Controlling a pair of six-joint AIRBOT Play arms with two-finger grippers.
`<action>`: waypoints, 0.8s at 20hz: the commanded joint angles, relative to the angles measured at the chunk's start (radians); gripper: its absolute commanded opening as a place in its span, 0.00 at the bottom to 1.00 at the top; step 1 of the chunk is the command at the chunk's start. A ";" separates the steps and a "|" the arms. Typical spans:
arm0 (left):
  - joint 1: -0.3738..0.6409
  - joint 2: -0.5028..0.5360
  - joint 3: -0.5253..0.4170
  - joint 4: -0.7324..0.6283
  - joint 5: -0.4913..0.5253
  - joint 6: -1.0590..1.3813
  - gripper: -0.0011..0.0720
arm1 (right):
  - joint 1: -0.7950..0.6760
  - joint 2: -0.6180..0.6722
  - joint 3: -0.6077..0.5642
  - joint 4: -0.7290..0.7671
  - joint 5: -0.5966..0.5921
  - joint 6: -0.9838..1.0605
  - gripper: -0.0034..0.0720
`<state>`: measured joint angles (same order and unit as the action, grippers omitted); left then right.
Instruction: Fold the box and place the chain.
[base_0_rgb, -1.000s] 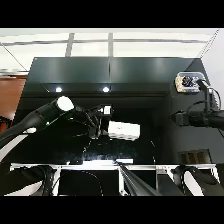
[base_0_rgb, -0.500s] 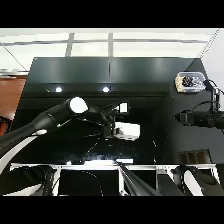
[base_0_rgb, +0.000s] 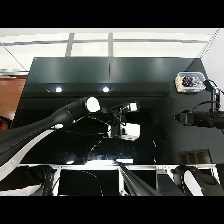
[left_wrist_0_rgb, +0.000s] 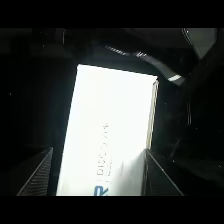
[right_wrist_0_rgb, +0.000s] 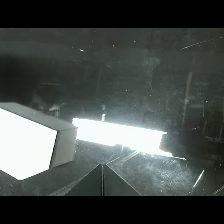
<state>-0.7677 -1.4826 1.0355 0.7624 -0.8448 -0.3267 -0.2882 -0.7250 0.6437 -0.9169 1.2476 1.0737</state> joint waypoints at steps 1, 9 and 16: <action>-0.001 -0.008 0.005 0.023 -0.025 -0.022 0.99 | 0.000 0.001 0.001 0.000 0.001 -0.001 0.06; -0.002 -0.008 0.005 0.027 -0.057 -0.021 0.99 | 0.000 0.000 0.001 0.000 0.001 0.000 0.06; -0.066 -0.041 0.005 0.203 -0.005 -0.021 0.99 | 0.000 0.000 0.001 0.000 0.000 0.000 0.06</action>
